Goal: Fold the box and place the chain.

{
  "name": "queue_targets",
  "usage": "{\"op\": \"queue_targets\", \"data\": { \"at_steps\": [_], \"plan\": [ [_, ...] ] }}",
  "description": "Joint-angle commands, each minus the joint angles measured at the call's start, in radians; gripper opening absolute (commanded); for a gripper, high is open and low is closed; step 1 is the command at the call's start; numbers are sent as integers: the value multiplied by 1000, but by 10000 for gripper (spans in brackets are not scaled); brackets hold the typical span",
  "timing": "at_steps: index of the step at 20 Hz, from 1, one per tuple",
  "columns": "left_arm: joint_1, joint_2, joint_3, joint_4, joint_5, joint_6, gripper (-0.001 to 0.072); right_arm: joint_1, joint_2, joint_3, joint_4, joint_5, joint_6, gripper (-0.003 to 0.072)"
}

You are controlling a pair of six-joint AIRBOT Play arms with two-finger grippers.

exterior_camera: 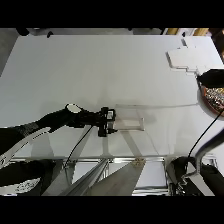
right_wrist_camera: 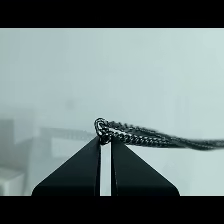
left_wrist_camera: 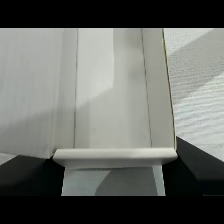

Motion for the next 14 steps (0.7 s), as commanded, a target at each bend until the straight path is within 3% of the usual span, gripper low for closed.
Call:
{"op": "queue_targets", "data": {
  "at_steps": [1, 7, 14],
  "plan": [
    [0, 0, 0, 0, 0, 0, 29, 171, 102, 0, 38, 101, 20, 16],
    [0, 0, 0, 0, 0, 0, 29, 499, 158, -1, 96, 187, 51, 16],
    [0, 0, 0, 0, 0, 0, 29, 809, 139, -108, 93, -57, 76, 16]
  ]
}}
